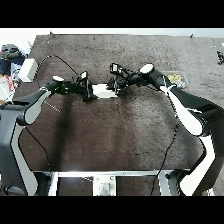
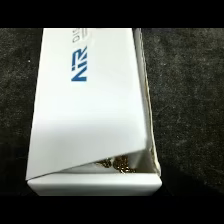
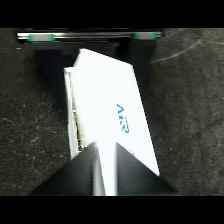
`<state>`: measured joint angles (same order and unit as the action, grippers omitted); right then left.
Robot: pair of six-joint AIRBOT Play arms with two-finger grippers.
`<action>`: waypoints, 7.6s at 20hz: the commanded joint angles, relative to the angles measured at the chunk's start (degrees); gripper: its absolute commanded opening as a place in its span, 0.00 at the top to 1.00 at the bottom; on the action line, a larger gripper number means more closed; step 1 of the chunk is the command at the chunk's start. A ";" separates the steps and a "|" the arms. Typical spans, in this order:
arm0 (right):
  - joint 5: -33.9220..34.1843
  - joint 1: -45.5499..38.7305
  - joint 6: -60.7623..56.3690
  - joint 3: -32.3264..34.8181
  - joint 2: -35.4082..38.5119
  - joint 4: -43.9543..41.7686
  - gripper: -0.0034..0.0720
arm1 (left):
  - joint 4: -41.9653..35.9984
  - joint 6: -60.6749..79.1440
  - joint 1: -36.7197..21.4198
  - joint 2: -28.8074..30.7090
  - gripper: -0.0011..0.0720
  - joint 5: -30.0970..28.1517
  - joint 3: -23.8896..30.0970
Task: Fold the box and place the chain.
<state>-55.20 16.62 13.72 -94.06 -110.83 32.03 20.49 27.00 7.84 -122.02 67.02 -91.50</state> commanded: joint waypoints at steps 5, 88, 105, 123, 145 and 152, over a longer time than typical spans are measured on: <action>-6.69 -0.02 -2.86 0.15 -1.36 1.90 0.89 | 0.00 -0.02 0.04 0.00 0.58 0.07 0.02; 44.11 -17.16 -35.60 85.50 98.90 -3.30 0.94 | 2.32 -40.89 -33.48 58.75 0.98 -33.57 36.17; 44.09 -17.16 -35.63 85.48 98.90 -3.30 0.94 | 17.33 -47.23 -47.10 50.01 0.98 -33.24 48.74; 44.11 -17.16 -35.63 85.48 98.90 -3.30 0.94 | 24.52 -44.57 -47.10 38.73 0.00 -34.12 41.51; 44.11 -17.16 -35.63 85.48 98.90 -3.30 0.94 | -11.80 -41.86 -45.81 67.19 0.98 -15.85 32.54; 44.09 -17.16 -35.63 85.50 98.90 -3.30 0.94 | -11.74 -35.74 -27.74 87.30 0.98 -44.87 45.38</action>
<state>-11.09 -0.58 -21.91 -8.60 -11.97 28.75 9.32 -11.84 -26.79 -42.63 35.62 -51.83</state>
